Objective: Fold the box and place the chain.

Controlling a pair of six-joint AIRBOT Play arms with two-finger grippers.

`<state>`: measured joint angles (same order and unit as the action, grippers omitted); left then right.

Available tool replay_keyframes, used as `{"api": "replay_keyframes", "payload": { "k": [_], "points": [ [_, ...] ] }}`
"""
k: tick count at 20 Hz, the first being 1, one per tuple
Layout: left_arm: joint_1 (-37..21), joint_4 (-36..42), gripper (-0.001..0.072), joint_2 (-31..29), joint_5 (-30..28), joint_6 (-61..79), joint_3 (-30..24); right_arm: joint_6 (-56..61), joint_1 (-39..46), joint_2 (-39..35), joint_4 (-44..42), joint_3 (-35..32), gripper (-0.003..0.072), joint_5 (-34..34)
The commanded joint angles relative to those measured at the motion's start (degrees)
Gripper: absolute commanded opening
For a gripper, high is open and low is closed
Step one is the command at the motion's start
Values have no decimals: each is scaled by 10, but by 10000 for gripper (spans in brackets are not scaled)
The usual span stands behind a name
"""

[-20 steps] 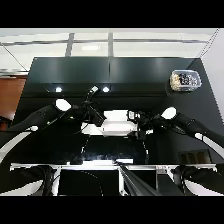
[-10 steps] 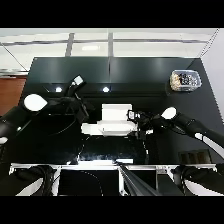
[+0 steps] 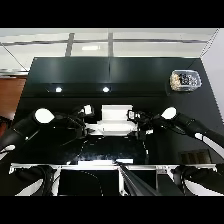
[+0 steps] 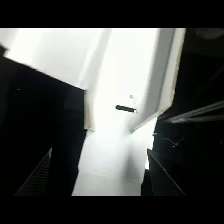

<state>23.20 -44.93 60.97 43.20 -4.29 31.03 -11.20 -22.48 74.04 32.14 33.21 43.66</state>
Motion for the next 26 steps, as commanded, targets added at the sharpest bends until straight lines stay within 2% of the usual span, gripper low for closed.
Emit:
{"api": "replay_keyframes", "payload": {
  "k": [1,3,6,7,8,9,10,11,18,19,20,24,26],
  "points": [
    [19,34,710,29,-7,24,-6,0,0,0,0,0,183,0],
    [26,70,708,40,-7,34,-5,0,0,0,0,0,184,0],
    [40,67,691,55,-14,46,-5,0,0,0,0,0,184,0],
    [43,67,610,55,-15,53,-5,0,0,0,0,0,183,0],
    [43,68,494,55,-15,57,-5,0,0,0,0,0,183,0],
    [43,68,444,55,-17,57,-5,0,0,0,0,0,183,0],
    [43,68,346,55,-23,57,-5,0,0,0,0,0,183,0],
    [43,68,329,55,-28,58,-5,0,0,0,0,0,183,0],
    [43,84,329,55,-41,58,-5,0,0,0,0,0,183,0],
    [46,85,289,55,-41,58,-5,0,0,0,0,0,183,0],
    [47,84,220,55,-40,58,-5,0,0,0,0,0,183,0],
    [66,126,219,56,-49,77,-5,0,0,0,0,0,183,0],
    [78,131,219,60,-73,78,-5,0,0,0,0,0,183,0]
  ]
}}
